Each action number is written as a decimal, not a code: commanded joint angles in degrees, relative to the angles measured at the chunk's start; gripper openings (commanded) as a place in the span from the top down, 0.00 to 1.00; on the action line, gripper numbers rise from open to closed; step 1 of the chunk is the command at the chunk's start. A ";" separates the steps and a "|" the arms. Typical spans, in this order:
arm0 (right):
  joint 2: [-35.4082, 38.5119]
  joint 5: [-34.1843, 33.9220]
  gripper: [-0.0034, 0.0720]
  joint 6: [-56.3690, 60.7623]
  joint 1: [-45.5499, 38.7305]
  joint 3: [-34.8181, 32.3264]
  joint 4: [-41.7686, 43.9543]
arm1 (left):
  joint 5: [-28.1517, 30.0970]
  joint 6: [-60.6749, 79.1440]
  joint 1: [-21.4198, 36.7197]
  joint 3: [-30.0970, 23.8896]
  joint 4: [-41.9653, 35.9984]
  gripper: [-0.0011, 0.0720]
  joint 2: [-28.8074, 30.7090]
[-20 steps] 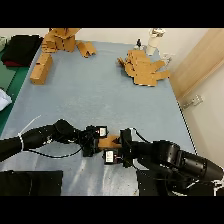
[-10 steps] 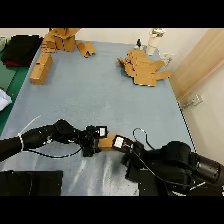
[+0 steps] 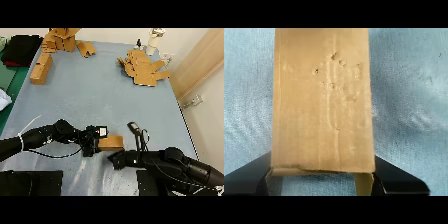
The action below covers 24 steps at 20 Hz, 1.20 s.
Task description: Fold the box.
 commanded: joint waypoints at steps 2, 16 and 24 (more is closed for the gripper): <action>0.31 6.84 0.95 3.06 -4.33 -0.55 0.55 | 0.00 0.02 0.04 0.02 0.00 0.27 -0.02; -5.73 6.86 0.95 3.06 -4.33 -0.57 -4.28 | 0.02 0.02 0.07 0.02 0.02 0.27 -0.02; -9.18 7.04 0.95 3.02 -4.07 -0.57 -4.44 | 0.00 0.02 0.04 0.02 0.00 0.27 -0.02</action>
